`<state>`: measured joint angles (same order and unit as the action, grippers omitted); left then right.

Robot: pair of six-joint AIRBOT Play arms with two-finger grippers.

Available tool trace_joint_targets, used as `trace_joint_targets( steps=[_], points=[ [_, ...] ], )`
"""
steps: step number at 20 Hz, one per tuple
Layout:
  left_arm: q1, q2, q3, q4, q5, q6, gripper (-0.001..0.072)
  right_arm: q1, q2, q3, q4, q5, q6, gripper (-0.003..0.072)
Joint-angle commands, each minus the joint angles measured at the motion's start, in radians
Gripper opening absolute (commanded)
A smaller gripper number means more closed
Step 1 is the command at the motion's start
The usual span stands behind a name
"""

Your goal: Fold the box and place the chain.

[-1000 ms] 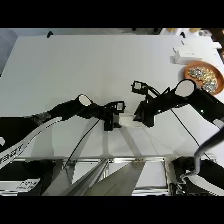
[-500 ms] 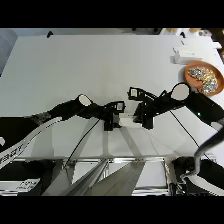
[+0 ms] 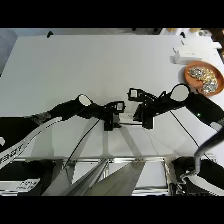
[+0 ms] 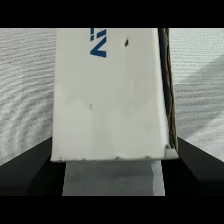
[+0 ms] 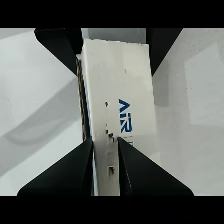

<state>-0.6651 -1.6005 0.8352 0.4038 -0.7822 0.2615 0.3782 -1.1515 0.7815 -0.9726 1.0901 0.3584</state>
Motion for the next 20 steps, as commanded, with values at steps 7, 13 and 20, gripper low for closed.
trace_joint_targets(
  steps=[7,13,20],
  points=[
    [0.001,0.001,0.000,0.000,0.000,0.001,0.0276,0.001,0.000,0.000,-0.003,-0.008,0.003,0.0037],
    [0.001,0.001,0.000,0.000,0.000,0.001,0.0276,0.001,0.000,-0.001,-0.023,-0.018,0.004,0.0017],
    [0.001,0.001,0.000,0.000,0.000,0.001,0.0276,0.001,0.000,-0.006,-0.022,-0.036,0.008,0.0017]
  ],
)
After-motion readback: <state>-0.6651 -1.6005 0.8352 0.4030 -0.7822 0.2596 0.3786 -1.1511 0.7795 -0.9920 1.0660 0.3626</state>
